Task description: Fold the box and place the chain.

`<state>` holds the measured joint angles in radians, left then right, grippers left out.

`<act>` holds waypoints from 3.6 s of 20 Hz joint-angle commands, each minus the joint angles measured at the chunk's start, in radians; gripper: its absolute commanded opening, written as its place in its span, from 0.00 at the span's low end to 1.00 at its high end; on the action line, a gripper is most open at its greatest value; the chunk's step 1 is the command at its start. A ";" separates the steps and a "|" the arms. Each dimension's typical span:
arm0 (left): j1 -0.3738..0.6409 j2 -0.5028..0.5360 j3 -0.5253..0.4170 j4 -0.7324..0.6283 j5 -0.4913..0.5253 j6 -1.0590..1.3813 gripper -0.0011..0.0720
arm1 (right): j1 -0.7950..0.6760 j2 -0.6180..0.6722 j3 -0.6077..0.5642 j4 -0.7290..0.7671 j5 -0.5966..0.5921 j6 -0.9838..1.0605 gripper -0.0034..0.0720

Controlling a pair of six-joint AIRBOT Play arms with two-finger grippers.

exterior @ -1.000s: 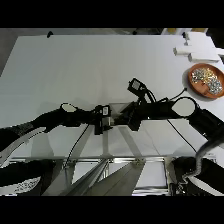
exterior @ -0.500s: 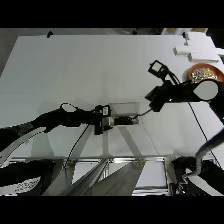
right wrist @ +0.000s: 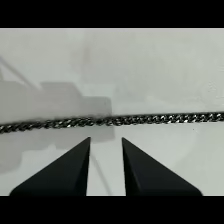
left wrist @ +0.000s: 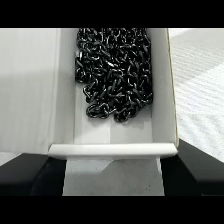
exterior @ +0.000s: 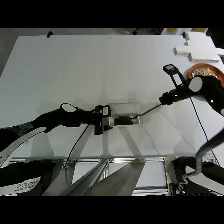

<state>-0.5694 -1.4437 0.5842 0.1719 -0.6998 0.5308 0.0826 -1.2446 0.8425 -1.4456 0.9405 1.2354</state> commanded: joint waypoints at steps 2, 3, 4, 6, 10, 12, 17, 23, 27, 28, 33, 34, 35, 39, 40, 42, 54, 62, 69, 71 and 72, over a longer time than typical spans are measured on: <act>0.000 0.001 0.000 0.000 0.000 0.000 0.14 | -0.006 -0.085 -0.002 -0.037 -0.044 0.078 0.38; 0.000 0.001 0.000 0.000 0.000 0.000 0.14 | -0.006 -0.090 -0.002 -0.036 -0.049 0.078 0.41; 0.000 0.001 0.000 0.000 0.000 0.000 0.14 | -0.006 -0.095 -0.002 -0.036 -0.050 0.086 0.44; 0.000 0.001 0.000 0.000 0.000 0.000 0.14 | -0.006 -0.112 -0.002 -0.039 -0.047 0.130 0.44; 0.000 0.001 0.000 0.000 0.000 0.000 0.14 | -0.005 -0.136 -0.003 -0.040 -0.033 0.169 0.44; 0.000 0.001 0.000 0.000 0.000 0.000 0.14 | -0.005 -0.138 -0.003 -0.043 -0.036 0.172 0.41; 0.000 0.001 0.000 0.000 0.000 0.000 0.14 | -0.005 -0.139 -0.003 -0.043 -0.035 0.171 0.16; 0.000 0.001 0.000 0.000 0.000 0.000 0.14 | -0.005 -0.063 -0.003 -0.042 0.043 0.121 0.07; 0.000 0.001 0.000 0.000 0.000 0.000 0.14 | 0.006 0.097 -0.003 0.057 0.135 0.107 0.07; 0.000 0.001 0.000 0.000 0.000 0.000 0.14 | 0.023 0.140 -0.003 0.090 0.174 0.094 0.07; 0.000 0.001 0.000 0.000 0.000 0.000 0.14 | 0.178 0.312 -0.003 0.251 0.245 0.090 0.07; 0.000 0.001 0.000 0.000 0.000 0.000 0.14 | 0.216 0.333 -0.003 0.277 0.241 0.090 0.07; 0.000 0.001 0.000 0.000 0.000 0.000 0.14 | 0.250 0.348 -0.003 0.297 0.232 0.090 0.07; 0.000 0.001 0.000 0.000 0.000 0.000 0.14 | 0.370 0.357 -0.003 0.375 0.119 0.090 0.07; 0.000 0.001 0.000 0.000 0.000 0.000 0.14 | 0.397 0.357 -0.003 0.406 0.088 0.090 0.07; 0.000 0.001 0.000 0.000 0.000 0.000 0.14 | 0.447 0.357 -0.003 0.476 0.032 0.054 0.07; 0.000 0.001 0.000 0.000 0.000 0.000 0.14 | 0.486 0.344 -0.003 0.638 -0.068 -0.007 0.07; 0.000 0.001 0.000 0.000 0.000 0.000 0.14 | 0.486 0.332 -0.003 0.763 -0.126 -0.091 0.07; 0.000 0.001 0.000 0.000 0.000 0.000 0.14 | 0.485 0.332 -0.003 0.513 -0.026 -0.002 0.07; 0.000 0.001 0.000 0.000 0.000 0.000 0.14 | 0.484 0.323 -0.003 0.447 0.023 -0.001 0.07; 0.000 0.001 0.000 0.000 0.000 0.000 0.14 | 0.484 0.308 -0.003 0.425 0.041 -0.001 0.07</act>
<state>-0.5694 -1.4437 0.5842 0.1722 -0.6998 0.5312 0.5671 -0.9207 0.8391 -0.9100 0.9146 1.2121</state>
